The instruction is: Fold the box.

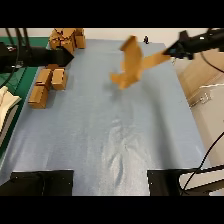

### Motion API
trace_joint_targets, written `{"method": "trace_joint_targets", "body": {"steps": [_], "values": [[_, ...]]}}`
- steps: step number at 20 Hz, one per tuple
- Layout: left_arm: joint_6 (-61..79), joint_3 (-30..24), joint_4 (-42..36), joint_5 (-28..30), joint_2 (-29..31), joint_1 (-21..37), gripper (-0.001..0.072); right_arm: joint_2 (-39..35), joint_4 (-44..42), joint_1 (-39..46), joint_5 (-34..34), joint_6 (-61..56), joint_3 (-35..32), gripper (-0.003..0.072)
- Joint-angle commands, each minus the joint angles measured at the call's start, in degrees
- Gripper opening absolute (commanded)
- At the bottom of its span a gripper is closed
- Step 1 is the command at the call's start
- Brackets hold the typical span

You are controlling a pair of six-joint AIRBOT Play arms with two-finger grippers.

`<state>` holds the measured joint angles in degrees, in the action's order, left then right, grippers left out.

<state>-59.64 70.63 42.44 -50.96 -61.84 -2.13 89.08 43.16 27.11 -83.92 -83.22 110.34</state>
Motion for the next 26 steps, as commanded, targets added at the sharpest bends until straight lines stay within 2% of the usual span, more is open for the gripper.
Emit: {"method": "trace_joint_targets", "body": {"steps": [1,3,6,8,11,17,24,25,26], "values": [[-2.1,0.1,-0.1,-8.5,0.4,5.4,0.0687,-0.2,-7.3,-9.1,6.6,1.9,-6.1,0.0003],[-2.8,0.1,0.0,-11.0,0.5,7.0,0.0687,-0.6,-11.7,-12.4,11.7,5.7,-14.6,0.0002],[-2.8,0.1,0.0,-13.6,0.4,7.6,0.0687,-2.9,-24.0,-12.7,22.2,14.5,-32.1,0.0001],[-2.8,0.1,0.0,-13.6,0.4,7.6,0.0687,-3.5,-30.8,-10.2,21.3,19.8,-41.6,0.0001],[-2.8,0.0,0.0,-13.5,0.4,7.6,0.0687,-3.3,-28.5,-6.1,19.6,21.8,-50.0,0.0001],[-2.8,-0.1,-0.2,-13.2,-1.9,6.9,0.0687,1.6,-19.2,-1.5,15.8,21.3,-51.5,0.0002],[-2.8,-0.1,-0.5,-12.4,-8.2,2.2,0.0687,4.3,-14.6,-1.4,17.0,21.8,-51.3,0.0006],[-2.8,-0.1,-0.5,-12.4,-8.8,1.7,0.0687,4.3,-14.6,-1.4,16.8,21.8,-51.2,0.0028],[-2.8,-0.1,-0.6,-12.5,-9.5,1.2,0.0687,4.1,-14.7,-1.4,16.7,21.7,-50.8,0.0225]]}}
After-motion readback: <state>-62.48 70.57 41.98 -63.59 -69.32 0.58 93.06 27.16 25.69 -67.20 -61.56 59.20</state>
